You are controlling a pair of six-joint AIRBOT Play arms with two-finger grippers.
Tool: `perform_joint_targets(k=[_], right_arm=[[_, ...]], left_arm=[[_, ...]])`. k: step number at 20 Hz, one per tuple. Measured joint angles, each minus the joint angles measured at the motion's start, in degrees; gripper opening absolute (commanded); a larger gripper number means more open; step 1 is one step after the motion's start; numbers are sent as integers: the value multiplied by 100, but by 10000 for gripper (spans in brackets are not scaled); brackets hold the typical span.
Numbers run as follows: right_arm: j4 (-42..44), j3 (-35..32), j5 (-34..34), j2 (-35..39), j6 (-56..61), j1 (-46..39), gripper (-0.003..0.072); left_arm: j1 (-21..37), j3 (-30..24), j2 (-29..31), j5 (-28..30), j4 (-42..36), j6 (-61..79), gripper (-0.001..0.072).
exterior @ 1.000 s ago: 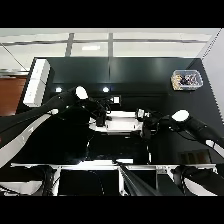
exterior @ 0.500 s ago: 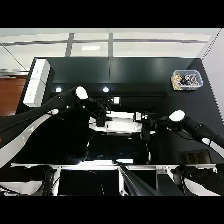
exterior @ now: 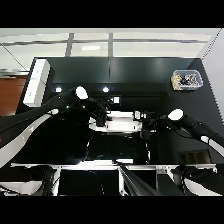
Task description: Fold the box and place the chain.
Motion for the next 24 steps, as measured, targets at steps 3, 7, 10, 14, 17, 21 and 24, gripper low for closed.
perform_joint_targets(k=[3, 7, 10, 14, 17, 21, 24], right_arm=[[-111, 4, -4, -11, 90, 0, 613], [-173, 4, -24, -17, 142, 0, 473], [-208, 4, -24, -17, 155, 0, 474], [-229, 4, -22, -15, 157, 0, 474], [-254, 4, 0, -15, 157, 0, 474], [-271, 9, 17, -15, 155, 0, 474], [-273, 9, 22, -15, 153, 0, 474]], left_arm=[[0, 0, 0, -7, 0, 0, 23], [0, 0, 0, -39, 2, 2, 69], [7, 0, 28, -210, 26, -24, 440], [109, 48, 350, -494, 328, -348, 531], [234, 70, 824, -811, 1032, -1252, 428], [306, 74, 1346, -1456, 1757, -2583, 22], [297, -144, 1499, -1858, 1237, -3327, 20]])
